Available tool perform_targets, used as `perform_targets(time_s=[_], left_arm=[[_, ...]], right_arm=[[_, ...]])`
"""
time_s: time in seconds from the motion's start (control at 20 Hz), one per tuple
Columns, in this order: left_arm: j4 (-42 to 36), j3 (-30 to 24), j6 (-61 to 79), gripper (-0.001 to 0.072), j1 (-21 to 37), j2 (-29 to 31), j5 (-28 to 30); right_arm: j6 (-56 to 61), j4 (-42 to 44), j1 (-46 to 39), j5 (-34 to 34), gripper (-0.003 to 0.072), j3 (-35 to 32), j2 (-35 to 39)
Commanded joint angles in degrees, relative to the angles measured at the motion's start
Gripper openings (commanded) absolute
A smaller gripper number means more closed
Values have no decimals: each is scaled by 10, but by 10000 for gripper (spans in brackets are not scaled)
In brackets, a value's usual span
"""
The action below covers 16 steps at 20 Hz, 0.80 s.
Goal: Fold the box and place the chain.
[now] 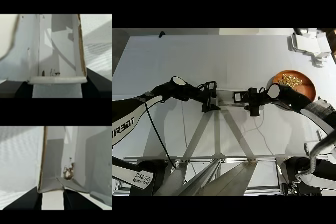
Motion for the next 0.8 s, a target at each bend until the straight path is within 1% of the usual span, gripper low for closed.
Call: perform_targets(time_s=[0.0, 0.1, 0.15, 0.25, 0.3, 0.4, 0.45, 0.5, 0.75], left_arm=[[0, 0, 0, 226, 0, 0, 0], [0, 0, 0, 226, 0, 0, 0], [0, 0, 0, 226, 0, 0, 0], [0, 0, 0, 226, 0, 0, 0], [0, 0, 0, 226, 0, 0, 0], [0, 0, 0, 226, 0, 0, 0], [0, 0, 0, 226, 0, 0, 0], [0, 0, 0, 226, 0, 0, 0], [0, 0, 0, 226, 0, 0, 0]], right_arm=[[15, -4, 0, -8, 275, 0, 0], [17, -9, 0, -8, 273, 0, 0], [17, -10, 0, -8, 252, 0, 0], [17, -10, 0, -8, 138, 0, 0], [17, -10, 0, -8, 103, 0, 0], [17, -10, 0, -8, 84, 0, 0], [17, -10, 0, -8, 24, 0, 0], [17, -9, 0, -8, 11, 0, 0], [17, 22, 0, -18, 12, 0, 0]])
